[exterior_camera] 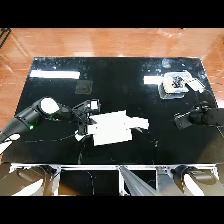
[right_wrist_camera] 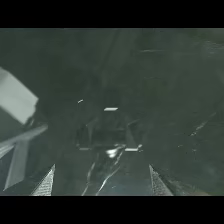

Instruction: Fold the box and place the chain.

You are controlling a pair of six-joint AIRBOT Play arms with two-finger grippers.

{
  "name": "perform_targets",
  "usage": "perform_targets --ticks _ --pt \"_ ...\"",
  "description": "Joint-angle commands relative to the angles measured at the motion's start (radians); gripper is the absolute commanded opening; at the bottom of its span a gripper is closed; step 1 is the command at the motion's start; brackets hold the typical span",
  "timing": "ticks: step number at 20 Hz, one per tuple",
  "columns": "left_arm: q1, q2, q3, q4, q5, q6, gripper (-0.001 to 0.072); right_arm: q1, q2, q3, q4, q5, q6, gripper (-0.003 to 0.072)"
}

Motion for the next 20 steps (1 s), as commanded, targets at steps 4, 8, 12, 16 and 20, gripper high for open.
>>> perform_targets --ticks 4,8,12,16,20 --pt "-0.031 -0.051 -0.013 0.011 0.066 0.066 0.0021 0.021 0.001 -0.069 0.319 0.052 -0.277 0.0684" --pt "-0.031 -0.1 -0.012 0.011 0.036 0.195 0.0022 0.126 0.001 -0.201 0.378 0.071 -0.48 0.0685" --pt "-0.029 -0.115 -0.012 0.009 0.034 0.174 0.0021 0.278 0.001 -0.282 0.388 0.167 -0.533 0.0685" --pt "-0.029 -0.144 -0.012 0.008 0.04 0.133 0.0021 0.423 0.001 -0.333 0.385 0.315 -0.642 0.0685" --pt "-0.029 -0.17 -0.012 0.008 0.05 0.133 0.0021 0.509 -0.009 -0.358 0.385 0.455 -0.664 0.0684"
